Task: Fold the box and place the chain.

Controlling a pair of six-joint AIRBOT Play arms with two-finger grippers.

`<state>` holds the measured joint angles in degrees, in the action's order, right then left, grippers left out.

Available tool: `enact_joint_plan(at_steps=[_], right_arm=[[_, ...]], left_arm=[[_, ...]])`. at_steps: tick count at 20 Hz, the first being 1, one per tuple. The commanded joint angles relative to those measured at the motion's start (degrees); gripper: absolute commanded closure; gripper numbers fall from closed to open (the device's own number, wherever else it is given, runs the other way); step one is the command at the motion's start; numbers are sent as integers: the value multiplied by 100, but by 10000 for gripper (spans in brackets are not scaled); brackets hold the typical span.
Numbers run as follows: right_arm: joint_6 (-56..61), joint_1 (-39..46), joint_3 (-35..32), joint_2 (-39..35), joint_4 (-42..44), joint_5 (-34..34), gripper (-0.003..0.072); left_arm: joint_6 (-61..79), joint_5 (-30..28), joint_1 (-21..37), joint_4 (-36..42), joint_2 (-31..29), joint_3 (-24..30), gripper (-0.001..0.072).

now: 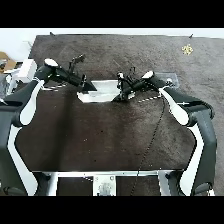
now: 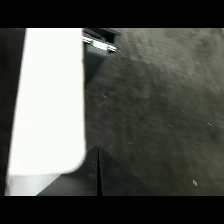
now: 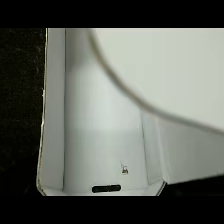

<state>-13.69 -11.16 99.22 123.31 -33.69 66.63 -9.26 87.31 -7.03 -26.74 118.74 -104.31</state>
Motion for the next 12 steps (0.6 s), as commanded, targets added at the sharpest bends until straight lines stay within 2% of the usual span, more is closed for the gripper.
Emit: enact_joint_plan(at_steps=[1, 12], right_arm=[[2, 4, -2, 4, 2, 4, 308], [2, 4, -2, 4, 2, 4, 308]], left_arm=[[-162, -955, -175, -22, -7, 20, 702], [-273, -1556, -173, 127, -17, 15, 701]])
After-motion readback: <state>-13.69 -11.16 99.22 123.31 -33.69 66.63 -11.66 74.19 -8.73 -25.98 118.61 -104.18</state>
